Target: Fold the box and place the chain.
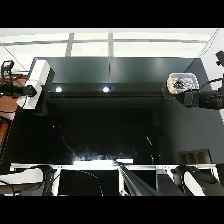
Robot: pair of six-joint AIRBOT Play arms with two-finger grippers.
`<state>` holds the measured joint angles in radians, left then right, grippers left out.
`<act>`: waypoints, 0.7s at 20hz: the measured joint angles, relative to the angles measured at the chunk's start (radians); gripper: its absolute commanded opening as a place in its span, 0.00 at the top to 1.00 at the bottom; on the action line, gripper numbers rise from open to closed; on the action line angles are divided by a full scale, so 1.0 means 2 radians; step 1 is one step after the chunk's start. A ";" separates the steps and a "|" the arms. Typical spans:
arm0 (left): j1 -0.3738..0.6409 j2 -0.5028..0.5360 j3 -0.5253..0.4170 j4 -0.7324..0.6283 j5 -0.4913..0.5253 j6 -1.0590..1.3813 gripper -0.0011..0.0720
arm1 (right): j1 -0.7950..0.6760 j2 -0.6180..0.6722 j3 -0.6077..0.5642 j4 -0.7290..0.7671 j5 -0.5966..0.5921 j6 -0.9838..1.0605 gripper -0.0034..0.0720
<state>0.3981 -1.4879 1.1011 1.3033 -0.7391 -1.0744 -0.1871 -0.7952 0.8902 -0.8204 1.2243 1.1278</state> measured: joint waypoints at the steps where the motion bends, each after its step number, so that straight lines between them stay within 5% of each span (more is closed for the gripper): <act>1: -0.002 -0.010 0.003 -0.006 0.010 0.003 0.42 | 0.000 0.000 0.000 0.000 -0.002 0.003 0.94; 3: -0.006 -0.027 0.010 -0.013 0.026 0.008 0.31 | 0.000 0.000 0.000 0.000 -0.005 0.008 0.94; 4: -0.007 -0.033 0.013 -0.016 0.037 0.010 0.07 | 0.000 0.000 0.000 0.000 -0.006 0.011 0.94; 5: -0.009 -0.036 0.015 -0.017 0.044 0.011 0.00 | 0.000 0.000 0.000 0.001 -0.008 0.013 0.94; 9: -0.013 -0.029 0.039 -0.015 0.040 0.013 0.00 | 0.000 0.000 0.000 0.010 -0.003 0.019 0.94; 14: -0.014 0.036 0.074 -0.018 -0.059 0.010 0.07 | 0.000 0.000 0.012 0.017 0.013 0.020 0.94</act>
<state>0.3698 -1.4155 1.2495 1.2667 -0.8570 -1.0534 -0.1871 -0.7944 0.9138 -0.7860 1.2503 1.1683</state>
